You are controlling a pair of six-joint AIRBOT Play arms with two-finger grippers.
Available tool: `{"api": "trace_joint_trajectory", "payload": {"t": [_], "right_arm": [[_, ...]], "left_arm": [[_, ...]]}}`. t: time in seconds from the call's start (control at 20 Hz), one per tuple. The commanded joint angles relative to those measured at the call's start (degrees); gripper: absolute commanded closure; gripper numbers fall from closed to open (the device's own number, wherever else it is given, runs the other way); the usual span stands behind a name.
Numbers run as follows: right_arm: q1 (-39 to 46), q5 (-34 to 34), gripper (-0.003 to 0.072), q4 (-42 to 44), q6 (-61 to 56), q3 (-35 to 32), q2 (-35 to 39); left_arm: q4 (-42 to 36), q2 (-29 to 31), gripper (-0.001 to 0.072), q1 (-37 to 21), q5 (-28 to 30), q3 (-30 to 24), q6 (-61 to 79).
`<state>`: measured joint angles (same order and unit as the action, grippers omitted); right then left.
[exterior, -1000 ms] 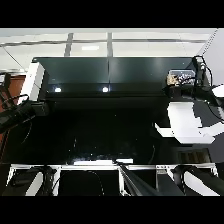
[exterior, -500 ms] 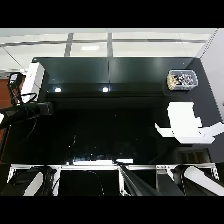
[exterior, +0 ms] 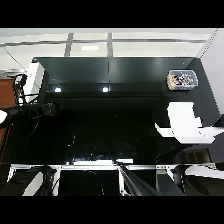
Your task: Fold the box and place the chain.
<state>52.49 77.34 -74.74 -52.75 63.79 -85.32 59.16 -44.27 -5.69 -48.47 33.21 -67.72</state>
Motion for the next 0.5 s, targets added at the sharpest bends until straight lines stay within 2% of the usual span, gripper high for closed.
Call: {"api": "trace_joint_trajectory", "payload": {"t": [0.0, 0.05, 0.1, 0.25, 0.45], "right_arm": [[-1.8, 3.4, 0.0625, 0.2, 3.7, 2.2, -1.7], [-2.1, 4.7, 0.0624, 3.5, 5.2, 2.7, -1.2], [-2.6, 5.4, 0.0681, 7.0, 6.4, 2.7, -0.5], [-6.3, 5.8, 0.0673, 13.8, 6.7, 1.9, 3.2], [-14.0, -0.9, 0.0672, 24.0, 6.1, -6.1, 13.3]], "left_arm": [[-0.1, -0.3, 0.0006, 0.0, -0.1, 0.0, 0.0], [-0.3, -0.3, 0.0006, 0.0, -0.1, 0.0, 0.0], [-0.9, -0.3, 0.0006, 0.0, 0.0, 0.0, 0.0], [-1.6, -0.3, 0.0006, 0.0, 0.0, 0.0, 0.0], [-3.9, -0.6, 0.0006, 0.1, -2.3, 0.0, 0.3]]}}
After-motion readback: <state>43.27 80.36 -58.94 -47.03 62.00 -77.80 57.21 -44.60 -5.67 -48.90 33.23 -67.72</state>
